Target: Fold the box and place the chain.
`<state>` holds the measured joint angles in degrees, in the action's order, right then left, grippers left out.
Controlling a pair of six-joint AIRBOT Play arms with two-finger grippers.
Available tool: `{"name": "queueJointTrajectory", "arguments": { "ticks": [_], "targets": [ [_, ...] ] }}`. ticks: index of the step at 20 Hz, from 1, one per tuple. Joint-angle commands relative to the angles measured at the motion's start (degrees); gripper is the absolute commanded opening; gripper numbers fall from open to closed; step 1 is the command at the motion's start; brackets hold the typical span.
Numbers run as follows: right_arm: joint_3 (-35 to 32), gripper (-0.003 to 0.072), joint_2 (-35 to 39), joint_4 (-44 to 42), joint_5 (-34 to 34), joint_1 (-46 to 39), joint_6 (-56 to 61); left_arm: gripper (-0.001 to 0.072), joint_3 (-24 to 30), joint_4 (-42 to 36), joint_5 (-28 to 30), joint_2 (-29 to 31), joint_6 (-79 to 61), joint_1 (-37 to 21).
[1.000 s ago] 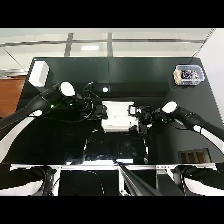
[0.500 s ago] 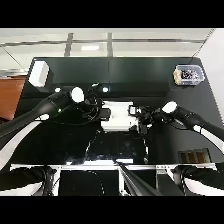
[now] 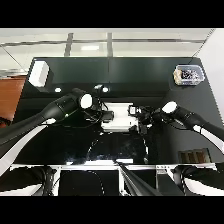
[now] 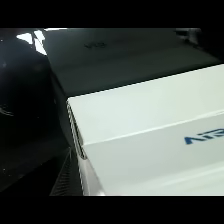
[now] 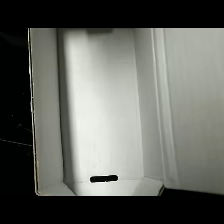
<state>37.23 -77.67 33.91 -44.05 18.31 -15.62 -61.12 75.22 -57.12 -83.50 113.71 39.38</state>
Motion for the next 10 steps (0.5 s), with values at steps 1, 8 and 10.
{"name": "queueJointTrajectory", "arguments": {
  "ticks": [1,8,10],
  "targets": [
    [0.0,0.0203,0.07,0.0,-0.02,0.02,0.02,0.0407,-1.44,3.72,-0.48,-0.13,4.42,1.95],
    [0.0,0.0203,0.07,0.0,-0.02,0.02,0.0,0.0331,-2.43,2.91,-0.35,-0.13,5.25,3.39],
    [0.0,0.0203,0.07,0.0,0.0,0.02,0.0,0.0331,-2.43,2.67,-0.37,-0.13,5.31,3.39]
  ]
}}
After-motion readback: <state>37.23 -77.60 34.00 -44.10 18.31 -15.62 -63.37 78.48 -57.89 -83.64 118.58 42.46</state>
